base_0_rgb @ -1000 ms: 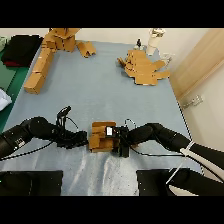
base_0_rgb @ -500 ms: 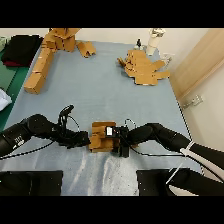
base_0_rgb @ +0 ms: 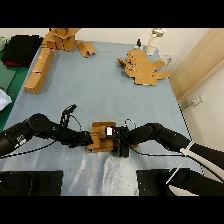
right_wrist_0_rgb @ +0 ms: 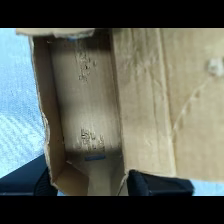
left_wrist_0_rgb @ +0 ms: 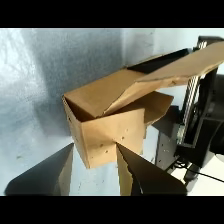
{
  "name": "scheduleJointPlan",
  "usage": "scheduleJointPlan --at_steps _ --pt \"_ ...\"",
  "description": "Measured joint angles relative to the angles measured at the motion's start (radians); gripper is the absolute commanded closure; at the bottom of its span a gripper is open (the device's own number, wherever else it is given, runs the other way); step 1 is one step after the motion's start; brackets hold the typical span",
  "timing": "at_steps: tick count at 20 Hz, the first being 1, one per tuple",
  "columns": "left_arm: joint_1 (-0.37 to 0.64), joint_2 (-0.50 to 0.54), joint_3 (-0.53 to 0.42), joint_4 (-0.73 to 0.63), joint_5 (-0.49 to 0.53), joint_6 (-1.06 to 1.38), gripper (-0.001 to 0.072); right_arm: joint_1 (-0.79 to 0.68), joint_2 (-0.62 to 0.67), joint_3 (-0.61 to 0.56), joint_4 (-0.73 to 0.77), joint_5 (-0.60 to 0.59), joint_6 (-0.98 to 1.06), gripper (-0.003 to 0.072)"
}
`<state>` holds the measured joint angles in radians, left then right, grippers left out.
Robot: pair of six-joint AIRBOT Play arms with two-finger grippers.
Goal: Fold the box.
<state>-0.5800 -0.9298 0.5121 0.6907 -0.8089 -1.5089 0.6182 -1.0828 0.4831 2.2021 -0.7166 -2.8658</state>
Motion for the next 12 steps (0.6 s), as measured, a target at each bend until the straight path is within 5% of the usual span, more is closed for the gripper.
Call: scheduleJointPlan --at_steps 12 --pt "-0.052 -0.008 0.010 0.040 0.018 -0.113 0.0283 0.000 0.000 0.000 0.000 0.000 0.000 0.0184"
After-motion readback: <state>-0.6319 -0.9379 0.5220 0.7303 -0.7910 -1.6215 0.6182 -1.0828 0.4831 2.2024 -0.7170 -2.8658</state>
